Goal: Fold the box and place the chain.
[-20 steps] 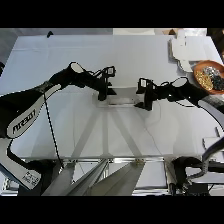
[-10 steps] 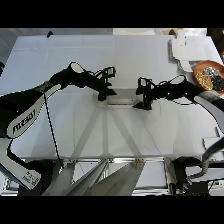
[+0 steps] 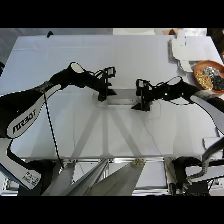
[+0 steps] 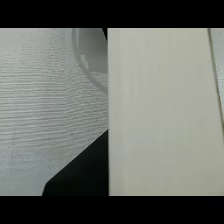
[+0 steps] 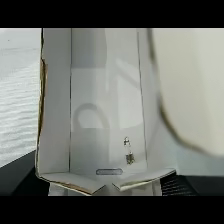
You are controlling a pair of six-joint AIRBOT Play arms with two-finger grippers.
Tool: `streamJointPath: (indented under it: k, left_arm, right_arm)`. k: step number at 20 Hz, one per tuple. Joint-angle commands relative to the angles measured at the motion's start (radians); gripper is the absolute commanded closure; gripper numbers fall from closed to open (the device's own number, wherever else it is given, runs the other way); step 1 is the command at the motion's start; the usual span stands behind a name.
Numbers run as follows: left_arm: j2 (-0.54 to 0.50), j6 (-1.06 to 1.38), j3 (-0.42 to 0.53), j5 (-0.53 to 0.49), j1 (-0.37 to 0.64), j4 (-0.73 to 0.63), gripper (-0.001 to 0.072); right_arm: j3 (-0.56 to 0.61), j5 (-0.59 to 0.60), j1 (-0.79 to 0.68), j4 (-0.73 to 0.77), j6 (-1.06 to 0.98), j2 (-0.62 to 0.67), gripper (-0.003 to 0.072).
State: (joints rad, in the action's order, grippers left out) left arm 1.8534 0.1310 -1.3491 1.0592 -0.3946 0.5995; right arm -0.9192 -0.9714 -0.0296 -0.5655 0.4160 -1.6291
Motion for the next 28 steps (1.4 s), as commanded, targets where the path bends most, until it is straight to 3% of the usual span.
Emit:
streamJointPath:
  k: [1,23,24,26,28]
  left_arm:
    - [0.0,0.0,-0.001,-0.001,0.0,0.0,0.0693]
    - [0.0,0.0,-0.001,-0.001,0.0,0.0,0.0693]
    - [0.0,0.0,-0.001,-0.001,0.0,0.0,0.0693]
    - [0.0,0.0,-0.001,-0.001,0.0,0.0,0.0693]
    - [0.0,0.0,-0.001,-0.001,0.0,0.0,0.0693]
  right_arm:
    - [0.001,0.015,0.014,-0.003,-0.007,-0.024,0.0001]
    - [0.0,0.018,0.017,-0.002,-0.015,-0.043,0.0005]
    - [0.0,0.018,0.017,-0.002,-0.015,-0.043,0.0065]
    - [0.0,0.018,0.017,-0.003,-0.015,-0.043,0.0282]
    - [0.0,0.018,0.017,-0.003,-0.015,-0.043,0.0288]
